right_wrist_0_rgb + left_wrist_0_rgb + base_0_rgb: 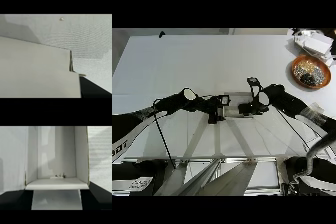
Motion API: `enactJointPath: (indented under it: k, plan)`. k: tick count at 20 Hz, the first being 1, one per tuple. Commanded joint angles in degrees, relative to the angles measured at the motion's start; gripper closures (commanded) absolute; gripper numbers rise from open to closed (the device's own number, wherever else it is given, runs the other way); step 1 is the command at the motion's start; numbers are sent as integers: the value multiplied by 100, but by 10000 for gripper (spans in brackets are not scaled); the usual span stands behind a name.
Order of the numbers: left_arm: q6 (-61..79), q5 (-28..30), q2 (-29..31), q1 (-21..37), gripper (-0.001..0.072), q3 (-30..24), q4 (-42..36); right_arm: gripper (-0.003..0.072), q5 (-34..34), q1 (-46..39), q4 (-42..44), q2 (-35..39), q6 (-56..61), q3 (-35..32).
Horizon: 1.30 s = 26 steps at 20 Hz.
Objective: Fold the box and place the chain.
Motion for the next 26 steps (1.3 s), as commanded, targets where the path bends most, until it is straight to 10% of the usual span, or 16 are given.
enactJointPath:
  k: [1, 12, 16, 21, 26]
  plan:
    - [0, 2, 0, -4, 396, 2, 0, 299, 216, 103, -398, -122, 437, 109]
    - [0, 0, 0, -4, 396, 2, 0, 478, 149, 175, -431, -282, 890, 107]
    - [0, 0, 0, -4, 396, 2, 0, 671, 155, 173, -466, -317, 881, 107]
    - [0, 2, 0, -4, 396, 2, 0, 500, 87, 175, -470, -319, 874, 107]
    - [0, 2, 0, -4, 396, 2, 0, 513, 90, 175, -485, -393, 859, 105]
